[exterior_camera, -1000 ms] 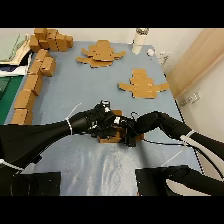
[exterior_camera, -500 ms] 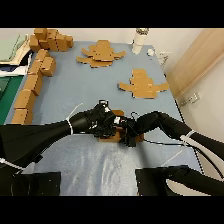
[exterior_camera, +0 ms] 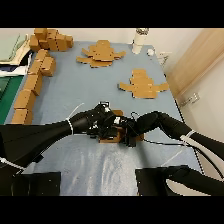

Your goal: Fold the box.

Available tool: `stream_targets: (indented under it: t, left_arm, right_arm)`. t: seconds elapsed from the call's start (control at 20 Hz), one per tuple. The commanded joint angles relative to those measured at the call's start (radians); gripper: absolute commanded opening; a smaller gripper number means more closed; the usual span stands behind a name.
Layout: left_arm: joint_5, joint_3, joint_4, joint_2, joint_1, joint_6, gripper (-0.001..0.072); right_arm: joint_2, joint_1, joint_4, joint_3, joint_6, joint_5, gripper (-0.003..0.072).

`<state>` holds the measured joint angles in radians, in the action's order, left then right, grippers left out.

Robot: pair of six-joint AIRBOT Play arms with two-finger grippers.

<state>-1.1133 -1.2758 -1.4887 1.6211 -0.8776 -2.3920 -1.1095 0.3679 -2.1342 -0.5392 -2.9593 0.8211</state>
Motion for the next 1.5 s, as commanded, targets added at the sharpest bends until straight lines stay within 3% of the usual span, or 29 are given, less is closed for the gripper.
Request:
stream_targets:
  t: [0.0,0.05,0.1,0.15,0.5,0.55,0.65,0.9,1.25,1.45]
  left_arm:
    - [0.025,-0.001,-0.008,0.000,0.000,-0.003,0.0531]
    - [0.034,-0.001,-0.008,0.000,0.000,-0.003,0.0529]
    - [0.038,-0.001,-0.008,0.000,0.000,-0.003,0.0355]
    - [0.041,-0.001,-0.008,0.000,0.000,0.000,0.0006]
    - [0.049,-0.001,0.019,0.000,0.000,0.002,0.0016]
    - [0.047,-0.001,0.027,0.000,0.000,0.002,0.0039]
    - [0.047,-0.001,0.032,0.000,0.000,-0.004,0.0584]
    - [-0.052,-0.040,0.161,-0.001,0.061,0.004,0.0610]
    - [-0.210,-0.059,0.576,-0.001,0.287,0.242,0.0610]
    - [-0.234,-0.059,0.618,0.000,0.392,0.279,0.0610]
  right_arm:
    - [0.000,0.001,0.000,0.000,0.000,0.000,0.0536]
    - [0.000,0.001,0.000,0.000,0.000,0.000,0.0536]
    - [0.000,0.001,0.000,0.000,0.000,0.000,0.0536]
    - [0.000,0.001,0.000,0.000,0.000,0.000,0.0536]
    - [0.000,0.001,0.000,0.000,0.000,0.000,0.0536]
    - [0.000,0.001,0.000,0.000,0.000,0.000,0.0536]
    - [0.000,0.001,0.000,0.000,0.000,0.000,0.0536]
    - [0.000,0.001,0.000,0.000,0.000,0.000,0.0536]
    - [0.000,0.001,0.000,0.000,0.000,0.000,0.0536]
    - [0.000,0.001,0.000,0.000,0.000,0.000,0.0536]
